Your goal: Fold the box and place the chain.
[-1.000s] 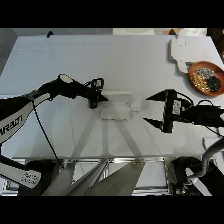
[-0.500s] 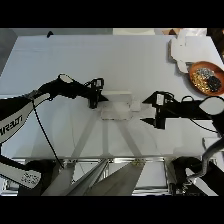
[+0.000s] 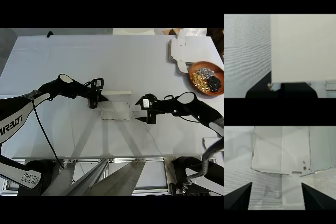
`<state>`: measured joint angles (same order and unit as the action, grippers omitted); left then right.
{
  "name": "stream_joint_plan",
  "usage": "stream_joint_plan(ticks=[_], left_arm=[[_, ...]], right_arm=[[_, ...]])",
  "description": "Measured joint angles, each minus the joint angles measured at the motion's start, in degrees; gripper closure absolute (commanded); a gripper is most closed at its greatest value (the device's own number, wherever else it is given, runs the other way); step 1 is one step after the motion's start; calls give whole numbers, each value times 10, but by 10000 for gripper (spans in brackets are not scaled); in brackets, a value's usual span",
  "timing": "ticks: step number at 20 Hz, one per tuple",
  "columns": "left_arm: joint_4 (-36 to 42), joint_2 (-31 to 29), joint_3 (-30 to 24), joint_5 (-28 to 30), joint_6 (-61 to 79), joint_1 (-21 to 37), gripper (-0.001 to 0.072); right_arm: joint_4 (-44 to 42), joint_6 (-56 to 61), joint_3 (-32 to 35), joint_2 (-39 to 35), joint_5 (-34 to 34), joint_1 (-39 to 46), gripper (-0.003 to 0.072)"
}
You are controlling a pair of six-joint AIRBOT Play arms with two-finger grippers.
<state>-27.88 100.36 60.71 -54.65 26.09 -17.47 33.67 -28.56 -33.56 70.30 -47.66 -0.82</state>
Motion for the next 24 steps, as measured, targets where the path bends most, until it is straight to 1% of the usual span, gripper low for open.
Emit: stream_joint_plan(ticks=[5,11,18,24], left_arm=[[0,0,0,0,0,0,697],[0,0,0,0,0,0,697],[0,0,0,0,0,0,697],[0,0,0,0,0,0,697]], right_arm=[[-51,-68,0,38,20,0,-2],[-87,-78,0,62,20,-14,-2],[-85,20,0,64,31,-36,-2],[-68,131,0,30,34,-38,-2]])
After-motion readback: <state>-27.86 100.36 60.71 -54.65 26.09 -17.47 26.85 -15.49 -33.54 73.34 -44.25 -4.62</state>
